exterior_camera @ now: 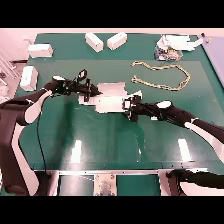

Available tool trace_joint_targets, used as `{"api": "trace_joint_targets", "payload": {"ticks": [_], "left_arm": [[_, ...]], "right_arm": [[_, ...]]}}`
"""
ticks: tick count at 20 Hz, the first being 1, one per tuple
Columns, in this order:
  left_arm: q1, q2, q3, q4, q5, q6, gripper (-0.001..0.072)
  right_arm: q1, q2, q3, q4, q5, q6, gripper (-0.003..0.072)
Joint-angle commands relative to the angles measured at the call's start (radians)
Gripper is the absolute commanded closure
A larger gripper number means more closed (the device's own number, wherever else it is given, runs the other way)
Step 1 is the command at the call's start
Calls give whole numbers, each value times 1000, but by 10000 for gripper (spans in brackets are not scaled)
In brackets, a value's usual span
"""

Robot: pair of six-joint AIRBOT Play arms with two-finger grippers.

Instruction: Fold the box and place the chain.

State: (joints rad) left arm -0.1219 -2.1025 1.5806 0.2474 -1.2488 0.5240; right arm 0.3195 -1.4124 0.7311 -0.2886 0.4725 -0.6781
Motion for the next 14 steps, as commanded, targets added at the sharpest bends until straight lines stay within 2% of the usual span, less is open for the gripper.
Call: {"api": "trace_joint_targets", "payload": {"ticks": [1, 9, 14], "left_arm": [[0, 0, 0, -1, 2, 0, 689], [0, 0, 0, -1, 2, 0, 689], [0, 0, 0, 0, -27, 0, 689]], "right_arm": [[-4, -4, 14, 20, -54, -16, 76], [-11, -3, 19, 60, -52, -45, 76], [-12, -3, 74, 72, -41, -53, 75]]}}
